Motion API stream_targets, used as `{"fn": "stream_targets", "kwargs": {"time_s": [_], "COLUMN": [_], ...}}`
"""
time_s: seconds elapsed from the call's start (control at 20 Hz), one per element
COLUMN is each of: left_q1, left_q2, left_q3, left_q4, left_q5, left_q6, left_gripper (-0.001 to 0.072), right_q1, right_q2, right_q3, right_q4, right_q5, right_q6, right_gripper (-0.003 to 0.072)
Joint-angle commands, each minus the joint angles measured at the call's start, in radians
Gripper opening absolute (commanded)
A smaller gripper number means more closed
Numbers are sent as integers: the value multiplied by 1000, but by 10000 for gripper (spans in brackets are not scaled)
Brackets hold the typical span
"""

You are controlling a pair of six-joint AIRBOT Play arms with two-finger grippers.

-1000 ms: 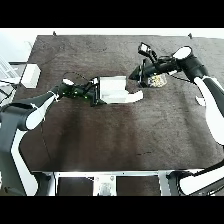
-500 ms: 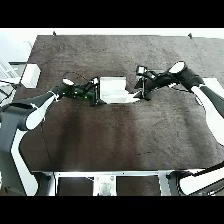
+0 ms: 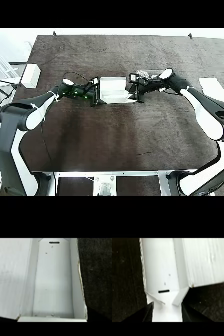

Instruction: Fold the box and place the chain.

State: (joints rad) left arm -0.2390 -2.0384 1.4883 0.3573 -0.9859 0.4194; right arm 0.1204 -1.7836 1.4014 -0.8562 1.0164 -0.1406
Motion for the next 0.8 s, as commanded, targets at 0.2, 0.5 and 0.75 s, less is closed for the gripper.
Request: {"fn": "stream_targets", "kwargs": {"time_s": [0.2,0.5,0.75], "left_q1": [1,1,1], "left_q2": [0,0,0], "left_q3": [0,0,0], "left_q4": [0,0,0], "left_q5": [0,0,0], "left_q6": [0,0,0], "left_gripper": [289,289,289], "right_q1": [33,87,97], "right_q2": [-15,-18,-41], "right_q3": [1,0,0], "right_q4": [61,98,97], "right_q5": [-23,-79,-93], "right_q6": [-22,-22,-21], "right_gripper": [292,267,308]}}
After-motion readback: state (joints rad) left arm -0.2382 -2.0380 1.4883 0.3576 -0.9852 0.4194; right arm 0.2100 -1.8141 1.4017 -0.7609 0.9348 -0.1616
